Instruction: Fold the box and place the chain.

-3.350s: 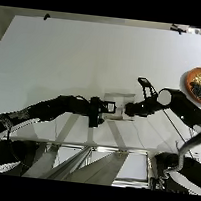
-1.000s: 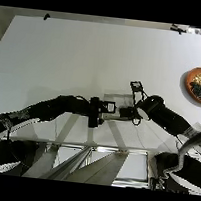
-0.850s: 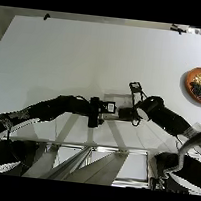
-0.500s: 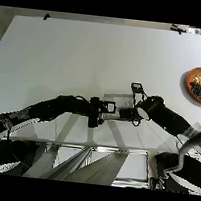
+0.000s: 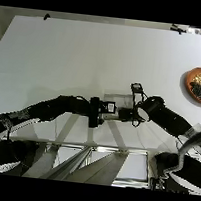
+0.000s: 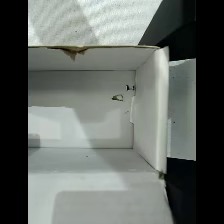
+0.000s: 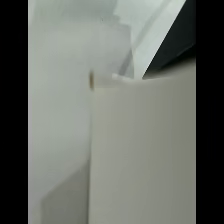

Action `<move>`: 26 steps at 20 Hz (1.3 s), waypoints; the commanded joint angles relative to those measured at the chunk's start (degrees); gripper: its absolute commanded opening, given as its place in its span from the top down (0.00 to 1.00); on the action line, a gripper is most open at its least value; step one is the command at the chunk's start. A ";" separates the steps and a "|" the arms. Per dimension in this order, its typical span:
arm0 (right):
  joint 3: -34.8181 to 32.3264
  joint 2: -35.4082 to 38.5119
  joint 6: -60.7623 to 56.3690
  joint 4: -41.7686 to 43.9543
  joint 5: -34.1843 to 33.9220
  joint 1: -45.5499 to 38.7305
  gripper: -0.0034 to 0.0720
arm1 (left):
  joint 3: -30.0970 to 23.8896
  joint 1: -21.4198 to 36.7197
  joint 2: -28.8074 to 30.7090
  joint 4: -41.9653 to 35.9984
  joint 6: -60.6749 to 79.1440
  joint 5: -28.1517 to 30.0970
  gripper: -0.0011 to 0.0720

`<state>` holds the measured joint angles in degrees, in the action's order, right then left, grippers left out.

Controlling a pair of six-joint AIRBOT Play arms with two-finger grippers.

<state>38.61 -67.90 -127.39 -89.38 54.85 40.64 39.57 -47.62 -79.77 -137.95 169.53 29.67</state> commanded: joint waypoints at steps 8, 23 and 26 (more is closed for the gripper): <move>0.07 13.66 6.23 -7.67 10.16 0.00 0.22 | 0.02 0.02 -0.04 0.00 -0.02 0.09 0.61; 2.21 27.10 28.79 -21.77 -1.14 -43.95 0.23 | 0.02 0.02 -0.04 0.00 -0.02 0.07 0.61; 7.17 16.26 37.11 -11.43 -7.69 -63.25 0.23 | 0.02 0.02 -0.04 0.00 -0.02 0.09 0.61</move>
